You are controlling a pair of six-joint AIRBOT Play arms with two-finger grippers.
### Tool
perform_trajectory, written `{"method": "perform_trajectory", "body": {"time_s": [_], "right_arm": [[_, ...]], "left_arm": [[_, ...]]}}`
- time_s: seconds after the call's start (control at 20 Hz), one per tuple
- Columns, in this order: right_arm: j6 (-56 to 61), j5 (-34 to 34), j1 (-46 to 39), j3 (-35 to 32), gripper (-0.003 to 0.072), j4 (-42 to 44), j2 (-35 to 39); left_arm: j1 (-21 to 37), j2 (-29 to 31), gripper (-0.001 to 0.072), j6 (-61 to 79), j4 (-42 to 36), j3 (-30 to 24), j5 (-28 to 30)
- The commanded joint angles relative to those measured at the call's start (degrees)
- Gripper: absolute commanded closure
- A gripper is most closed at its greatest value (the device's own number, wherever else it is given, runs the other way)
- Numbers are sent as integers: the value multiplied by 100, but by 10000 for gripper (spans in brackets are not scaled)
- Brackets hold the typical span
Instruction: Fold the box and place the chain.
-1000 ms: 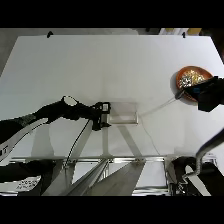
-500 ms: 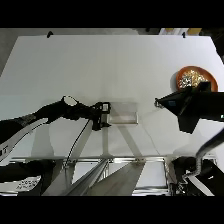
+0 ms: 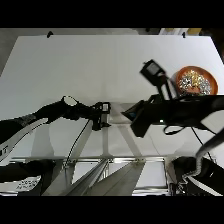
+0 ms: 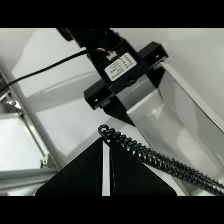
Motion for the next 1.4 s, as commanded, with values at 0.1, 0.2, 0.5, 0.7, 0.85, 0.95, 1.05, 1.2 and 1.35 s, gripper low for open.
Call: {"method": "perform_trajectory", "body": {"time_s": [0.1,0.2,0.5,0.7,0.85,0.95,1.05,1.2,1.35], "right_arm": [[17,-466,367,-57,667,-221,-1029],[17,-466,367,-57,667,-361,-1196],[26,-654,367,-57,667,-680,-1644],[525,-629,330,-57,666,-1285,-2055],[616,-610,321,-57,664,-1421,-2194],[616,-595,321,-57,602,-1408,-2194],[614,-557,321,-42,480,-1427,-2184],[592,162,319,404,487,-1582,-2022],[595,866,94,1126,596,-2111,-1725]], "left_arm": [[0,4,557,2,2,0,0],[2,4,557,2,0,0,2],[0,4,557,2,2,0,2],[2,4,557,2,0,0,0],[0,4,557,2,0,0,0],[0,4,557,2,0,0,2],[2,4,557,2,2,0,2],[0,4,557,2,0,0,2],[0,4,557,2,0,0,2]]}}
